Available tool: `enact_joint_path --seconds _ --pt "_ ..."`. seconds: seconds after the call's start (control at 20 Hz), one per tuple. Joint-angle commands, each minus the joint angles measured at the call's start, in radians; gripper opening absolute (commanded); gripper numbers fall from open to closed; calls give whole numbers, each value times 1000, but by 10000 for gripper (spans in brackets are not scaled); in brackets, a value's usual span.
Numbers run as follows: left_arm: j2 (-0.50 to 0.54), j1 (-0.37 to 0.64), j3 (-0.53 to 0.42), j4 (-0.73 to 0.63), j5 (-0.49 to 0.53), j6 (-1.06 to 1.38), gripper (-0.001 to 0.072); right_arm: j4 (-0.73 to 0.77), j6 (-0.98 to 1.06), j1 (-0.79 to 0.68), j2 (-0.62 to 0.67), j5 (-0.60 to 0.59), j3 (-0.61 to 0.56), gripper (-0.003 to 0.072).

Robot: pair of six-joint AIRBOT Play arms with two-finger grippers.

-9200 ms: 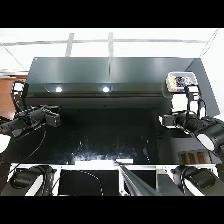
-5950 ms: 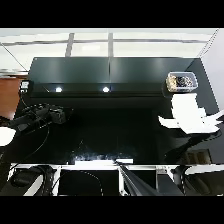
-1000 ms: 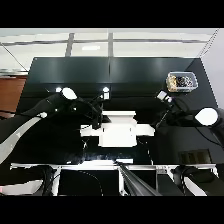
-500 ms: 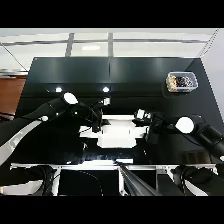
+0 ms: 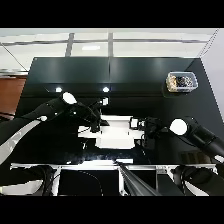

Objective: Fold the box and place the chain.

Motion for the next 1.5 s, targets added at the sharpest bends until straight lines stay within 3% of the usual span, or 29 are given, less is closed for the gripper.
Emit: enact_joint_path --seconds 0.0,0.35,0.65,0.9,1.45 --pt "2 8 -13 -8 31 10 23 16 -51 2 -12 11 0 657" --pt "65 -14 -84 -41 130 55 23 41 -97 3 -21 13 -3 657" --pt "76 -18 -84 -41 103 51 25 66 -95 98 -51 -7 -17 657" --pt "76 -18 -83 -41 103 51 26 116 -95 174 -61 -175 -23 656" --pt "76 -18 -83 -41 100 50 27 121 -43 144 -42 -212 3 657"
